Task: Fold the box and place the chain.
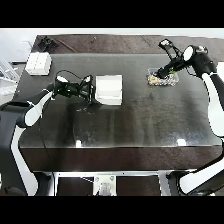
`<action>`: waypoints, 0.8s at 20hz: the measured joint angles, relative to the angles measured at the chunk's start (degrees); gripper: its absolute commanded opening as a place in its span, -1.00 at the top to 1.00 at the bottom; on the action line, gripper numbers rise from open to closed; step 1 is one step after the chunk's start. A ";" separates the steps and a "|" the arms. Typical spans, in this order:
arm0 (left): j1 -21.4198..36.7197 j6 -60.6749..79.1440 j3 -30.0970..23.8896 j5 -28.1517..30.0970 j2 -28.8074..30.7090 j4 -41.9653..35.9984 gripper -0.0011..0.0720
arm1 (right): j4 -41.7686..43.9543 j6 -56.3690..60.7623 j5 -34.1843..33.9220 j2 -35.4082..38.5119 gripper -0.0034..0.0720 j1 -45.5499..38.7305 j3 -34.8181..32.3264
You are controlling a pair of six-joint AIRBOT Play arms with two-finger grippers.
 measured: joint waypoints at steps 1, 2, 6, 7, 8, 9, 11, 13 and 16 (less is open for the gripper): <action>0.00 0.00 0.00 -0.02 0.00 0.00 -0.21 | 0.87 -1.64 -0.57 -1.05 -0.32 -0.66 0.13; 0.00 0.00 0.00 -0.02 0.00 0.02 -0.21 | 1.81 -3.02 -1.07 -1.84 -0.32 -1.25 0.28; 0.00 0.00 0.00 0.00 0.00 0.02 -0.21 | 7.30 -7.93 -2.45 -4.46 -0.21 -2.56 0.66; 0.00 0.00 0.00 0.00 0.00 0.02 -0.21 | 8.26 -8.68 -2.89 -4.94 -0.18 -2.75 0.70; 0.00 0.00 0.00 0.00 0.00 0.02 -0.21 | 9.11 -9.14 -3.26 -5.49 -0.16 -2.95 0.72; 0.00 0.02 0.00 0.00 0.00 0.02 -0.21 | 10.12 -9.70 -3.61 -5.90 -0.13 -3.10 0.79; 0.00 0.00 0.00 0.00 0.00 0.02 -0.21 | 11.98 -10.51 -4.04 -6.60 0.03 -3.02 0.90; 0.00 0.00 0.00 0.00 0.00 0.02 -0.21 | 12.79 -11.02 -4.63 -7.02 0.03 -3.06 0.94; 0.00 0.00 0.00 0.00 0.00 0.02 -0.21 | 13.66 -11.37 -5.64 -7.39 0.17 -3.15 1.07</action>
